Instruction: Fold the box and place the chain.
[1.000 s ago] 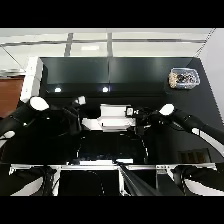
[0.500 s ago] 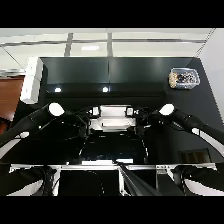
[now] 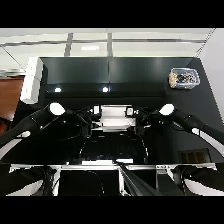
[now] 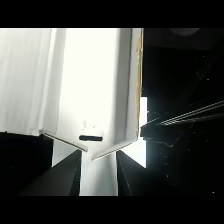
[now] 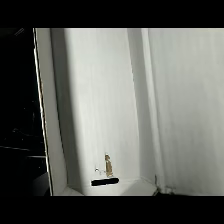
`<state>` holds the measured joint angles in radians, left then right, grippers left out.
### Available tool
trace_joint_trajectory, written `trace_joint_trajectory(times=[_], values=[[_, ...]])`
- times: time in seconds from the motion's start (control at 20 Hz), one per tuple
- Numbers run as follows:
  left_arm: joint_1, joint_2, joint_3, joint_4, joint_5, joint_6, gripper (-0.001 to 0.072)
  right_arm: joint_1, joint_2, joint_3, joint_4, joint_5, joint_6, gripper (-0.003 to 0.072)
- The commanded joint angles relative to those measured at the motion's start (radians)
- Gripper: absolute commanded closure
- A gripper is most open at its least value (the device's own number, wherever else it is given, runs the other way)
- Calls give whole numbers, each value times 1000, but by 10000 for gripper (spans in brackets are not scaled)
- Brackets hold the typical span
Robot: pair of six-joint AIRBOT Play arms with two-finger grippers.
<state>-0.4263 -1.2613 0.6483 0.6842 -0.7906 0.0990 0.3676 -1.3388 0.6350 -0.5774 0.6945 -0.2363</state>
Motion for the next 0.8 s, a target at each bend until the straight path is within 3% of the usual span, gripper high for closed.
trace_joint_trajectory(times=[0.0, 0.2, 0.75], values=[[0, 0, 0, -36, -5, 14, 446, 0, 0, 0, 0, 0, 0, 216], [-1, -11, 0, -85, 39, 15, 446, 0, 0, 0, 0, 0, 0, 216], [-21, -73, 0, -176, 29, 59, 458, 0, 0, 0, 0, 0, 0, 217]])
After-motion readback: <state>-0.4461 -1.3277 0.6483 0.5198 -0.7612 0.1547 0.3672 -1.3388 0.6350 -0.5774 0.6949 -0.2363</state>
